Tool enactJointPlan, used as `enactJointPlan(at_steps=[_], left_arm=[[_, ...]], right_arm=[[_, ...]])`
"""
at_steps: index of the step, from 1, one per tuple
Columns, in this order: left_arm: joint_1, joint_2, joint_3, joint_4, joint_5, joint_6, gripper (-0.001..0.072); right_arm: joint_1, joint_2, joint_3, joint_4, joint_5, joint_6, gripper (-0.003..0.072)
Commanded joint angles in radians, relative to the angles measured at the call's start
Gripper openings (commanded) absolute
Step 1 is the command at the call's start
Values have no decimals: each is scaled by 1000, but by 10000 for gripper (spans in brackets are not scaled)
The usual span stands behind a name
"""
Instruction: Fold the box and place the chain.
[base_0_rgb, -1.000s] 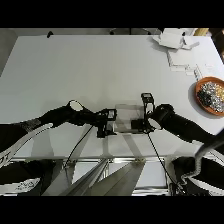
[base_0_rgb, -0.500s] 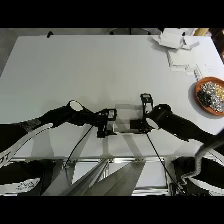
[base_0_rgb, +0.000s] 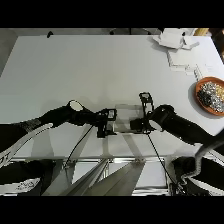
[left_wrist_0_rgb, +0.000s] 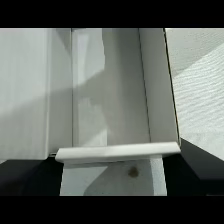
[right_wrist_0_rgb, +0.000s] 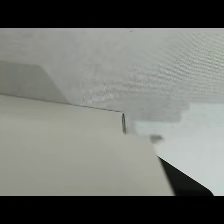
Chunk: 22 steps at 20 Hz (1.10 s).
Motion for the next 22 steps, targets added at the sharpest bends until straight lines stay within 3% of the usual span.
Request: enactJointPlan(at_steps=[1, 5, 9, 16, 19, 22], left_arm=[[0, 0, 0, 1, -1, 0, 150], [1, 0, 0, 1, 0, 0, 150], [1, 0, 0, 0, -1, 0, 150], [1, 0, 0, 0, 0, 0, 150], [1, 0, 0, 0, -1, 0, 150], [1, 0, 0, 0, 0, 0, 150]], right_arm=[[0, 116, 1, -71, 0, -190, 367], [-33, 304, 17, -126, 98, -426, 360], [-309, 406, 79, -282, 102, -504, 359], [-1016, 312, 90, -253, -127, -622, 319], [-1154, 224, 90, -135, -171, -707, 319], [-1205, 116, 90, -124, -278, -712, 291]])
